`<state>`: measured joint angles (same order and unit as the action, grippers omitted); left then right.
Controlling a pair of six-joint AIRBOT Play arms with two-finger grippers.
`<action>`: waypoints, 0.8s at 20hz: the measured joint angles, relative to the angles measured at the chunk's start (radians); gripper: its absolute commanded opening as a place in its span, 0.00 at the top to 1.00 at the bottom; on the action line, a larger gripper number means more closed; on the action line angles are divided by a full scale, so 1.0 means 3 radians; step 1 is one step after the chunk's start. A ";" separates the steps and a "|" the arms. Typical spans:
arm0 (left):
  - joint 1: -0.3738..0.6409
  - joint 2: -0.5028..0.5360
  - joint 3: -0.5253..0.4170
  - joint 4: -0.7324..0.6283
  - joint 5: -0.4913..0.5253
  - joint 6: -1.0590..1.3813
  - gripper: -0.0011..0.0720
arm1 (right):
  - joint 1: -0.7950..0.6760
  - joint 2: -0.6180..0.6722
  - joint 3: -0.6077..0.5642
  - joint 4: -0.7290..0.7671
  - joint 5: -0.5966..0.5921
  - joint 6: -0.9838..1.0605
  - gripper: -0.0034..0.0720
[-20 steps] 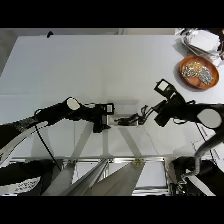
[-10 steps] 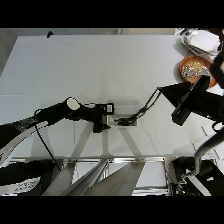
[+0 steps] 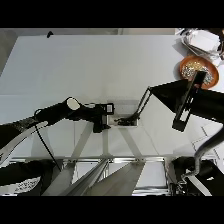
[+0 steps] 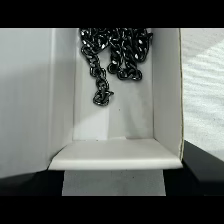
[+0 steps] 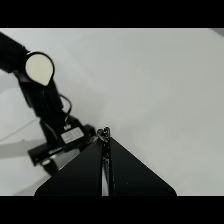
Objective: Fold the box and place the chain.
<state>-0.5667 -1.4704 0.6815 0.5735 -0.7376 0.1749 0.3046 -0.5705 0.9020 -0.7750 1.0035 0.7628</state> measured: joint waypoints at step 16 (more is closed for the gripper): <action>0.0000 0.0000 0.0000 0.0000 0.0000 0.0000 0.61 | 0.0582 -0.1391 -0.0623 -0.0075 -0.0137 -0.0027 0.93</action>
<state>-0.5667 -1.4704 0.6815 0.5735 -0.7376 0.1749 0.4793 -0.9878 0.7151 -0.7975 0.9623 0.7547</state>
